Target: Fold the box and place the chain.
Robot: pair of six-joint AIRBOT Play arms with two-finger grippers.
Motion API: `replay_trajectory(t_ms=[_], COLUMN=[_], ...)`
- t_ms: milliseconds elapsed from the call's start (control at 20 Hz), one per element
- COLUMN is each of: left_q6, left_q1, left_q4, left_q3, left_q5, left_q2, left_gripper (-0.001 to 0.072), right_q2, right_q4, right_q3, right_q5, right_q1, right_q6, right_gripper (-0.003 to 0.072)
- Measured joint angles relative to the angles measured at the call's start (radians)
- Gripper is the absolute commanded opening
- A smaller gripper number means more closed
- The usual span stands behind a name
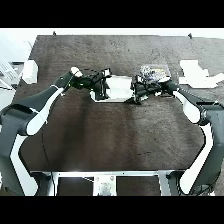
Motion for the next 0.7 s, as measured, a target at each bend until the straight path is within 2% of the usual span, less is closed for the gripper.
replay_trajectory(t_ms=[50,100,150,200,250,500,700], left_q6=[-0.009,-0.013,-0.020,-0.023,-0.025,-0.016,-0.011], left_q1=[0.000,0.001,0.002,0.003,0.003,0.023,0.089], left_q4=[0.013,0.034,0.051,0.058,0.067,0.072,0.001], left_q3=[0.000,0.000,0.000,0.000,0.000,0.000,0.001], left_q5=[-0.008,-0.016,-0.028,-0.038,-0.055,-0.147,-0.252], left_q2=[0.000,0.000,-0.001,0.000,0.000,0.003,0.039], left_gripper=[0.0394,0.0351,0.0348,0.0154,0.0023,0.0020,0.0018], right_q2=[0.000,0.000,0.000,0.000,0.000,0.000,0.000], right_q4=[0.000,-0.001,-0.002,-0.002,-0.002,-0.002,-0.002], right_q3=[0.000,0.000,0.000,0.000,0.000,0.000,0.000], right_q5=[0.000,0.002,0.002,0.003,0.003,0.003,0.003], right_q1=[0.000,0.000,0.000,0.000,0.000,0.001,0.001], right_q6=[-0.001,-0.002,-0.002,-0.002,-0.002,-0.002,0.000], right_gripper=[0.0497,0.0497,0.0498,0.0497,0.0497,0.0498,0.0498])
